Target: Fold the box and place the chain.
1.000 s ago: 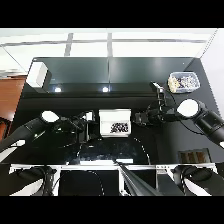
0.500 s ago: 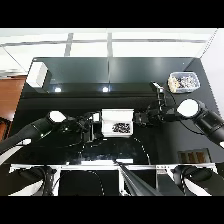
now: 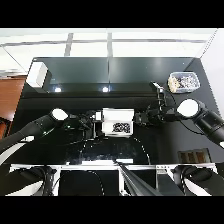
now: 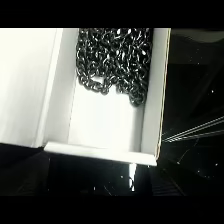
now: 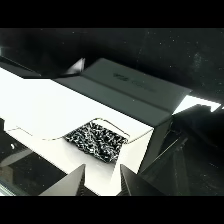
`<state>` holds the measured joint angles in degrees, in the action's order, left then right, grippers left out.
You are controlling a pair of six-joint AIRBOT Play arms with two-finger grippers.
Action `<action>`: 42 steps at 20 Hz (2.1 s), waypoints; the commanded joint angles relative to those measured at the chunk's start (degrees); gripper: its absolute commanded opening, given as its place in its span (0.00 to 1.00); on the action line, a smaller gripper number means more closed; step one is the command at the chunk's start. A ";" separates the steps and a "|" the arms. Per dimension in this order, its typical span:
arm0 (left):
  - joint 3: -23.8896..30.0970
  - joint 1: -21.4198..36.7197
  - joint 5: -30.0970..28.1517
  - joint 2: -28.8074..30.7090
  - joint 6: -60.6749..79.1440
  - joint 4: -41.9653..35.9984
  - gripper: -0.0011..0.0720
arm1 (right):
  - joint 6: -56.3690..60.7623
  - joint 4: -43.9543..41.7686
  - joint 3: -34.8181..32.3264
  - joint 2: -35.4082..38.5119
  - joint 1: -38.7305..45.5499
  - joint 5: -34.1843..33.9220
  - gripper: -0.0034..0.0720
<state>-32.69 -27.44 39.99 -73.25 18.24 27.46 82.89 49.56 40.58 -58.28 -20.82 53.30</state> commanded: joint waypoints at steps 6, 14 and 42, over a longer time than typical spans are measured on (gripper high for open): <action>-0.63 -4.04 0.59 -0.55 0.81 0.55 0.49 | -0.04 -1.86 0.07 -0.04 0.02 -0.94 0.40; -0.63 -4.04 0.52 -0.55 0.59 0.57 0.49 | -10.10 -0.90 15.63 -0.02 0.17 2.82 0.40; -0.63 -3.65 -2.25 -0.57 -1.11 0.39 0.49 | -67.36 -5.14 9.14 -12.13 -1.81 10.47 0.97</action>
<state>-33.28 -31.07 37.69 -73.80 17.15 27.81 22.70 46.98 52.03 -70.46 -22.63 63.83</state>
